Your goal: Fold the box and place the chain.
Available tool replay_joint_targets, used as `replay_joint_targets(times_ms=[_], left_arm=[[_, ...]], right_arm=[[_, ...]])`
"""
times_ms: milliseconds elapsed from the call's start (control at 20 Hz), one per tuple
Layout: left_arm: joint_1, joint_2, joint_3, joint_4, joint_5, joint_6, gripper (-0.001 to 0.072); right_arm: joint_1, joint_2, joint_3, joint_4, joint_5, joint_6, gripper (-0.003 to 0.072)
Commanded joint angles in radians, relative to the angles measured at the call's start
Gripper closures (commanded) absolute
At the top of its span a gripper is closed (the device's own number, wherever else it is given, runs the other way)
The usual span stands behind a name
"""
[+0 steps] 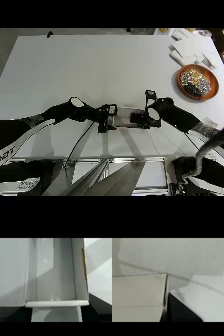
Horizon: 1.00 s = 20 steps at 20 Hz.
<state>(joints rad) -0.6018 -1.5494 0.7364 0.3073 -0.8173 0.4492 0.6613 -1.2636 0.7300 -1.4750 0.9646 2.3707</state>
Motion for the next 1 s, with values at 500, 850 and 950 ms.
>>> replay_joint_targets(times_ms=[500, 850, 950], left_arm=[[0.000, 0.000, 0.000, -0.001, -0.003, -0.004, 0.0568], [0.000, 0.001, 0.000, 0.000, -0.003, -0.004, 0.0568], [0.000, 0.001, 0.000, 0.000, -0.003, -0.004, 0.0568]], right_arm=[[-0.003, 0.114, 0.001, -0.092, -0.008, -0.123, 0.0424], [-0.002, 0.050, 0.000, -0.066, 0.069, -0.119, 0.0530], [-0.002, 0.050, 0.000, -0.065, 0.068, -0.095, 0.0552]])
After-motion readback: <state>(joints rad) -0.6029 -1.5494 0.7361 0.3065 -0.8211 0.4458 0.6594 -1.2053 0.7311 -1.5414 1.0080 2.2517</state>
